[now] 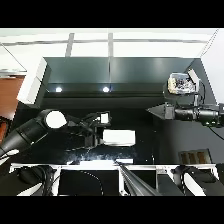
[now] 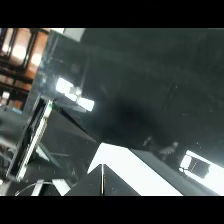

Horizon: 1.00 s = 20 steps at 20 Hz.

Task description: Fold the box and place the chain.

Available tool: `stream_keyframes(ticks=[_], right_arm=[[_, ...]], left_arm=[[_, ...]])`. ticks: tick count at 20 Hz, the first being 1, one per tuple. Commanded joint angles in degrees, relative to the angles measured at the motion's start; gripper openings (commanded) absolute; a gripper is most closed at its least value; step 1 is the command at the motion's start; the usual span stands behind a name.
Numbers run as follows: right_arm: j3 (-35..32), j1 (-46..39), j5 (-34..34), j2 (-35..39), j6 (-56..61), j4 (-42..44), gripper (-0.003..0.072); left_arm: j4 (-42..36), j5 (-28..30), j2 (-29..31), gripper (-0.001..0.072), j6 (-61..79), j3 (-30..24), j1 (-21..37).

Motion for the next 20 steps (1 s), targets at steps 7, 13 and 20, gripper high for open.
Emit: stream_keyframes(ticks=[7,13,20], right_arm=[[0.07,-0.13,-5.77,0.07,3.50,-3.58,0.0012],[0.07,-0.13,-5.49,0.04,3.50,-3.61,0.0012],[0.07,-0.13,-5.46,0.04,3.50,-3.69,0.0012]], left_arm=[[-1.53,8.17,-8.66,0.0707,-2.27,3.48,-8.22],[-2.97,8.22,-10.29,0.0707,-2.25,4.07,-8.33],[-2.99,7.50,-10.47,0.0707,-2.25,4.02,-8.44]])
